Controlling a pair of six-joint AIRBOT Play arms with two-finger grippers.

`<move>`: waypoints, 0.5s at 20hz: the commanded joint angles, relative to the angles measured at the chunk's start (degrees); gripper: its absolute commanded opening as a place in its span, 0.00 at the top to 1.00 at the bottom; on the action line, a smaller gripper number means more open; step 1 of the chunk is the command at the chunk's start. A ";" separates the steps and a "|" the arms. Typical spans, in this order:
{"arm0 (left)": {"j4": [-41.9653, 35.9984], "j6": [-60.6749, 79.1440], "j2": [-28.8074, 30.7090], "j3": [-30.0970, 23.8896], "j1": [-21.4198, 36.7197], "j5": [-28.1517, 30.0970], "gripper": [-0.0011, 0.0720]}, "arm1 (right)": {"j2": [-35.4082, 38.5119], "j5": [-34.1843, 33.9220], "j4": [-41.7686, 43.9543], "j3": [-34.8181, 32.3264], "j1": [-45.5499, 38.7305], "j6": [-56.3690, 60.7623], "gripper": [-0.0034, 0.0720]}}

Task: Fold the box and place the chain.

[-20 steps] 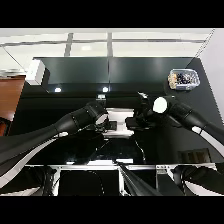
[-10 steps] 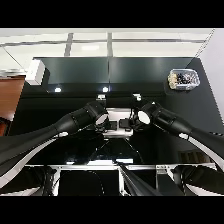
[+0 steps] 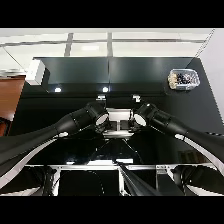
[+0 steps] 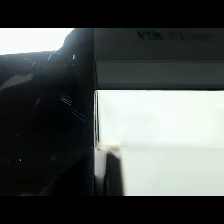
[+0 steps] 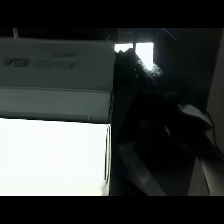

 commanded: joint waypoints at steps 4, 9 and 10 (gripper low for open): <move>0.02 0.02 0.02 0.04 0.04 0.15 0.95 | -0.13 0.55 -0.26 0.94 0.24 0.15 0.65; 0.02 0.02 0.02 0.04 0.04 0.13 0.95 | -0.11 0.24 -0.55 0.94 0.24 0.07 0.93; 0.04 0.02 0.02 0.04 0.04 0.15 0.95 | -0.09 0.35 -0.57 0.96 0.24 0.04 0.83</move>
